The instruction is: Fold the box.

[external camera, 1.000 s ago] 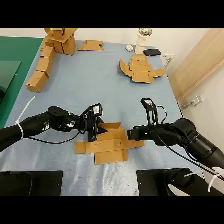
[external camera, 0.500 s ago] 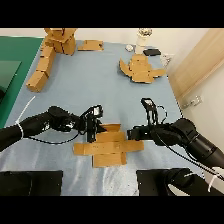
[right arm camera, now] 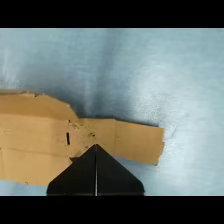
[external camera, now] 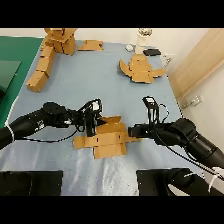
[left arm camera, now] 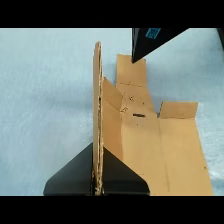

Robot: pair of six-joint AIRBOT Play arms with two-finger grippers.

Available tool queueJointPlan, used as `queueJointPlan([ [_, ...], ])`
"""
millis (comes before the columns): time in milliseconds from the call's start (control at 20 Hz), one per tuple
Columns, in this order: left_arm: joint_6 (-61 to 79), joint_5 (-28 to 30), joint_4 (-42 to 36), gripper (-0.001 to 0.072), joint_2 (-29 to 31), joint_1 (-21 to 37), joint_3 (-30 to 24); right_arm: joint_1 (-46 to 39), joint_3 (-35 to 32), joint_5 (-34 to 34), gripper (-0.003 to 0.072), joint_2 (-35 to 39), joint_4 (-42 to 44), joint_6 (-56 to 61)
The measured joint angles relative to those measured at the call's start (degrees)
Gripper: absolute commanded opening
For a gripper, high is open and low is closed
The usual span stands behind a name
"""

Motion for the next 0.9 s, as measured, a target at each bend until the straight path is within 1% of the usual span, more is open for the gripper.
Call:
queueJointPlan([
  [100,0.0,0.2,0.1,0.0011,0.4,-1.5,-0.6,0.0,0.0,0.5,0.0002,0.1,-3.9,2.9],
  [300,0.0,3.8,0.1,0.0012,0.7,-6.1,-3.1,0.0,0.0,1.2,0.0003,0.1,-9.0,6.6],
  [500,0.1,6.4,-0.2,0.0012,0.6,-8.5,-5.1,0.0,0.0,1.5,0.0003,0.1,-10.6,7.9],
  [650,-0.2,6.3,-0.3,0.0012,0.5,-9.3,-5.8,0.0,0.0,1.7,0.0003,0.1,-11.0,8.3],
  [900,2.2,6.4,-5.6,0.0015,1.7,-9.5,-4.8,0.0,0.0,1.8,0.0003,0.1,-10.8,8.5],
])
